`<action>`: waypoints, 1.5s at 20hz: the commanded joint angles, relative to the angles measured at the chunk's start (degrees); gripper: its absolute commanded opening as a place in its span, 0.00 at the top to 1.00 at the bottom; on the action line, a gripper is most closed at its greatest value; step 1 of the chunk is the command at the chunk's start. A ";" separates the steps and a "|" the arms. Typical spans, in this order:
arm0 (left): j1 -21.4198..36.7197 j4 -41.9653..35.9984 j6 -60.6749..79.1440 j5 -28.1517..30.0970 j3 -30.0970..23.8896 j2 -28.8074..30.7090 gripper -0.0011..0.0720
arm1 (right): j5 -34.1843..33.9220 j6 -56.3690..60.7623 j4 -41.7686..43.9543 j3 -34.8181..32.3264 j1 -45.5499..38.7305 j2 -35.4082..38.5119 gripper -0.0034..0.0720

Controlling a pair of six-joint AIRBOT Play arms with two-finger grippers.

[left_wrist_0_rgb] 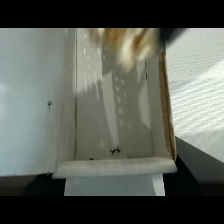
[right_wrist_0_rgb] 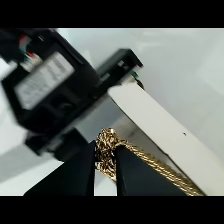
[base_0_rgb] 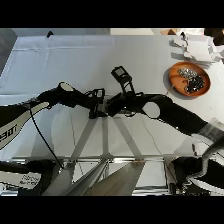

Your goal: Fold the box and place the chain.

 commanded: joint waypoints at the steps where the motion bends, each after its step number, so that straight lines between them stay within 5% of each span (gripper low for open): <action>1: -0.02 0.02 0.02 0.00 0.00 -0.02 0.61 | -0.85 4.42 -7.28 0.00 0.46 -3.26 0.95; 11: -0.02 0.02 0.02 0.02 0.00 -0.02 0.61 | 2.45 4.44 -9.79 -0.02 0.46 -6.16 0.94; 13: -0.02 0.02 0.02 0.00 0.00 -0.02 0.61 | 3.43 4.44 -9.75 0.00 0.46 -5.92 0.79; 19: -0.02 0.02 0.02 0.00 0.00 -0.02 0.61 | 7.04 0.46 -9.77 0.00 0.37 -0.09 0.67; 22: -0.02 0.02 0.02 0.02 0.00 -0.02 0.61 | 10.10 -7.87 -9.60 0.00 -2.86 6.69 0.29; 30: -0.02 0.02 0.02 0.02 0.00 -0.02 0.61 | 24.17 -48.78 0.20 -1.84 -28.98 10.32 0.30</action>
